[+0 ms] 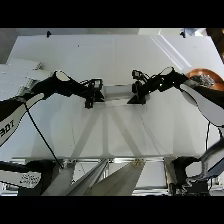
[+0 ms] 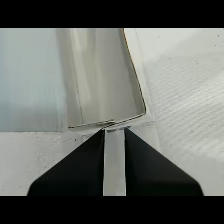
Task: Fold the box and place the chain.
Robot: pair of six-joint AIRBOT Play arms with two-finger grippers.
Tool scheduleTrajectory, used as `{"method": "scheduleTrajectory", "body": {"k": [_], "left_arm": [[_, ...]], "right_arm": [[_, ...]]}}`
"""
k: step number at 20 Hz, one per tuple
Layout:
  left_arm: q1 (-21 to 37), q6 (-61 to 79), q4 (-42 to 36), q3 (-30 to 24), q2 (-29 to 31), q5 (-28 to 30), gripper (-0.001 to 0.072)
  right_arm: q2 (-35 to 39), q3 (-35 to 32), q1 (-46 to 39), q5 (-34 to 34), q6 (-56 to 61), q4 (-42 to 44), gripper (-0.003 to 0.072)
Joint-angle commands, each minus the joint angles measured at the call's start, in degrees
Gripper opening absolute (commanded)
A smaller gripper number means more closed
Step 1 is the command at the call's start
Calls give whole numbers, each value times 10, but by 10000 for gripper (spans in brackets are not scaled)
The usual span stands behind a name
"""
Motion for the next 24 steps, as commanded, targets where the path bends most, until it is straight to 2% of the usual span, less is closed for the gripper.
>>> {"method": "scheduleTrajectory", "body": {"k": [1,3,4,11,20,22,24], "left_arm": [[0,2,-5,0,0,10,133],[0,1,-14,0,0,30,110],[0,2,-23,0,0,31,66],[-8,2,-51,0,-13,-14,68],[-9,2,-53,0,-17,-14,76],[-9,1,-54,0,-17,-13,143],[-9,1,-54,0,-17,-13,248]], "right_arm": [[0,0,0,0,0,0,408],[0,0,0,0,0,0,408],[0,0,0,0,0,0,408],[0,0,0,0,0,0,408],[0,0,0,0,0,0,408],[0,0,0,0,0,0,408],[0,0,0,0,0,0,408]]}}
